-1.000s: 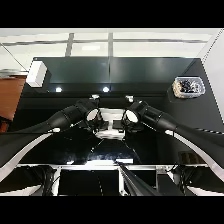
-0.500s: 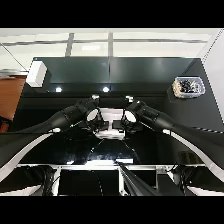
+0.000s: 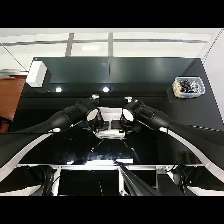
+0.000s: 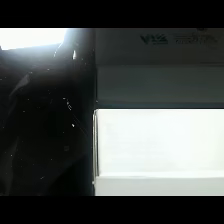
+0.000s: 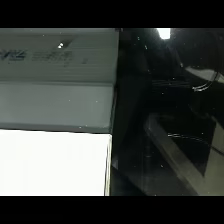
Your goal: Fold the box and place the chain.
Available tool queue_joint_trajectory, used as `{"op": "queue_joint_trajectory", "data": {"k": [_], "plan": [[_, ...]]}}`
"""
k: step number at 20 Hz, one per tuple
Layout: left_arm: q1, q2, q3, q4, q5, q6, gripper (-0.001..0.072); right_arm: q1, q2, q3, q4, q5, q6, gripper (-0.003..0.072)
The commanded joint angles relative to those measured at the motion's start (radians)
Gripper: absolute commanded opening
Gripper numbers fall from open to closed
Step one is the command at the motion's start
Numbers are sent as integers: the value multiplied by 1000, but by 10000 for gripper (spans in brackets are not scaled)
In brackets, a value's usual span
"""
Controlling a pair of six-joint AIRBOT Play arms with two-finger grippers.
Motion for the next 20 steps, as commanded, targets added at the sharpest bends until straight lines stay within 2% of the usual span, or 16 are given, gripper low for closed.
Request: {"op": "queue_joint_trajectory", "data": {"k": [1,7,8,9,14,20], "plan": [[0,0,1,0,0,-1,25,1,-5,1,12,2,2,23],[0,0,1,0,-1,-1,25,1,-5,1,11,11,2,30],[0,0,1,0,-1,-1,25,1,-3,1,8,11,2,89],[0,0,1,0,-1,-1,25,0,-3,3,4,12,2,263],[0,0,1,0,-1,0,25,-13,52,15,-19,23,-74,268],[0,0,1,-6,-1,-1,25,-71,248,56,-6,79,-214,267]]}}
